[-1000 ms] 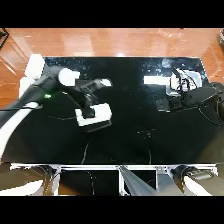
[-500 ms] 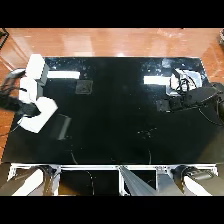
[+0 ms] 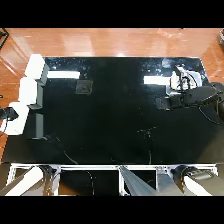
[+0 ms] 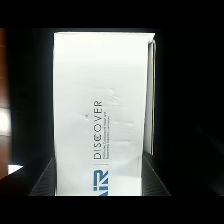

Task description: Fold the box and place the chain.

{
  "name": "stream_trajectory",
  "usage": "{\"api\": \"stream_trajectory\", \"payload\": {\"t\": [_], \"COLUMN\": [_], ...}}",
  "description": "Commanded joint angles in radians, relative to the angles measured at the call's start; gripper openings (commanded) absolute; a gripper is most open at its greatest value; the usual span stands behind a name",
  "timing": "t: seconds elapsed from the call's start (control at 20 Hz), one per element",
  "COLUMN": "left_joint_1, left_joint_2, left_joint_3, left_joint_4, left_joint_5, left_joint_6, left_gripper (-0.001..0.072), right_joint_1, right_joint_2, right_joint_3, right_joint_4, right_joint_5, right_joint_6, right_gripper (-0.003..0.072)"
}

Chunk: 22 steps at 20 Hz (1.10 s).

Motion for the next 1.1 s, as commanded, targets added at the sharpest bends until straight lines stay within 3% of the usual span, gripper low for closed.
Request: {"api": "stream_trajectory", "payload": {"t": [0.0,0.25,0.4,0.45,0.5,0.55,0.8,1.05], "left_joint_1": [0.012,0.012,0.012,0.011,0.011,0.011,0.003,-0.100], "left_joint_2": [-0.048,-0.161,-0.177,-0.177,-0.177,-0.177,-0.126,0.027], "left_joint_3": [0.002,0.006,0.006,0.006,0.006,0.007,0.075,0.107], "left_joint_4": [0.047,-0.111,-0.129,-0.130,-0.134,-0.136,-0.158,-0.377], "left_joint_5": [0.172,0.159,0.171,0.181,0.196,0.219,0.222,0.242], "left_joint_6": [0.010,0.122,0.158,0.165,0.164,0.154,0.013,-0.111], "left_gripper": [0.0020,0.0020,0.0021,0.0162,0.0489,0.0639,0.0639,0.0637], "right_joint_1": [0.000,0.000,0.000,0.000,0.000,0.000,0.000,0.000], "right_joint_2": [0.001,0.001,0.001,0.001,0.000,0.000,0.001,0.001], "right_joint_3": [0.000,0.000,0.000,0.000,0.000,0.000,0.000,0.001], "right_joint_4": [0.000,0.000,0.001,0.002,0.003,0.003,0.024,0.041], "right_joint_5": [0.004,0.010,0.010,0.010,0.011,0.011,0.011,0.056], "right_joint_6": [0.011,0.047,0.057,0.057,0.057,0.063,0.076,0.074], "right_gripper": [0.0020,0.0020,0.0020,0.0020,0.0020,0.0020,0.0020,0.0021]}}
